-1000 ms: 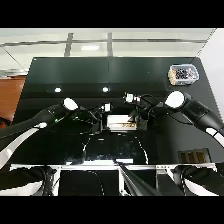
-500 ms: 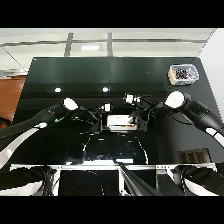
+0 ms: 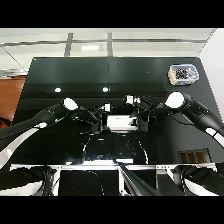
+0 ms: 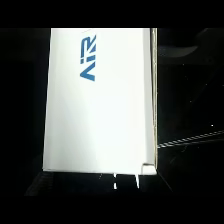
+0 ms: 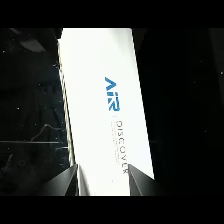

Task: Fold the box and place the chain.

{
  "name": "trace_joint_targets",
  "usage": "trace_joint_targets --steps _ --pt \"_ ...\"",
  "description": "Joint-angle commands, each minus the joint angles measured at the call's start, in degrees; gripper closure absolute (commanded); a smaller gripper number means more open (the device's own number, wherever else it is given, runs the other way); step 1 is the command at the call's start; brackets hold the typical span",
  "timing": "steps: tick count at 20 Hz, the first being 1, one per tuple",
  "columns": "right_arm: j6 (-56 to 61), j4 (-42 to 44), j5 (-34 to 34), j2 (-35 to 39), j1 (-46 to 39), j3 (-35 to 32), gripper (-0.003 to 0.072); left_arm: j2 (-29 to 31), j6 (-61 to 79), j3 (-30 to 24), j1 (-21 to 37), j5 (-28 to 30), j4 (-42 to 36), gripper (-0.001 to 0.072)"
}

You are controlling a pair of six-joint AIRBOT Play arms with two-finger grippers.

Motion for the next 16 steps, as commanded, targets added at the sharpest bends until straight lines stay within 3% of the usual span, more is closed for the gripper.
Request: trace_joint_targets --steps 1,9,10,16 --pt "0.0 0.2 0.2 0.0 0.0 0.0 0.0307 0.0 0.0 0.0 0.0 0.1 0.0 0.0346" --pt "0.0 0.1 1.0 0.0 0.0 0.0 0.0313 0.0 0.0 0.0 0.0 0.1 0.0 0.0345" --pt "0.0 0.1 1.0 0.0 0.0 0.0 0.0389 0.0 0.0 0.0 0.0 0.1 0.0 0.0345" --pt "0.0 0.1 1.0 0.0 0.0 0.0 0.0386 0.0 0.0 0.0 0.0 0.1 0.0 0.0345"
